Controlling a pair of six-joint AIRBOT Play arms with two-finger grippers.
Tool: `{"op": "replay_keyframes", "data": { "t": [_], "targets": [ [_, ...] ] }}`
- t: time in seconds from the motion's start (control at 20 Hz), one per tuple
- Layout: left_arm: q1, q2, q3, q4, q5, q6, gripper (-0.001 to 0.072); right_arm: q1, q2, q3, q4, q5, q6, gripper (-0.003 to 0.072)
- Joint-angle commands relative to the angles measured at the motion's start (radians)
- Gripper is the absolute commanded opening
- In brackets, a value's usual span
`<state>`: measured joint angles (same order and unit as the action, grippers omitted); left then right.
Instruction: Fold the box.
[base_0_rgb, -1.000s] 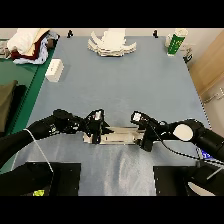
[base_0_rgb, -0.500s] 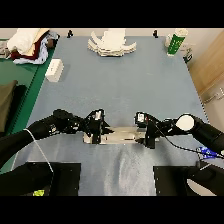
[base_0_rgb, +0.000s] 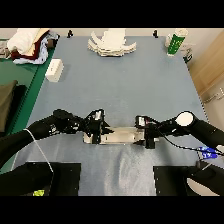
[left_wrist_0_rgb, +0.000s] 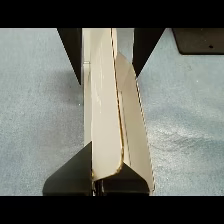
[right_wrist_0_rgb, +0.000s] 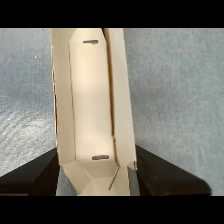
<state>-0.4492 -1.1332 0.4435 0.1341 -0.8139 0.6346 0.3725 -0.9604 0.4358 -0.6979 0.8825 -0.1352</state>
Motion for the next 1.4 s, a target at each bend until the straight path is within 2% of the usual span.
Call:
{"op": "replay_keyframes", "data": {
  "t": [0.0, 0.35, 0.7, 1.35],
  "targets": [
    [0.0, 0.001, 0.001, 0.0, 0.0, 0.001, 0.0015, -0.014, -0.039, -0.011, 0.045, 0.008, -0.067, 0.066],
    [0.0, 0.001, 0.001, 0.0, 0.0, 0.001, 0.0015, -0.024, -0.077, -0.014, 0.059, -0.016, -0.106, 0.0661],
    [0.0, 0.001, 0.001, 0.0, 0.0, 0.0, 0.0015, -0.024, -0.039, -0.004, -0.005, -0.029, 0.042, 0.0661],
    [0.0, 0.001, 0.001, 0.0, 0.0, 0.0, 0.0015, -0.023, -0.042, -0.004, -0.023, -0.036, 0.041, 0.0661]
  ]
}}
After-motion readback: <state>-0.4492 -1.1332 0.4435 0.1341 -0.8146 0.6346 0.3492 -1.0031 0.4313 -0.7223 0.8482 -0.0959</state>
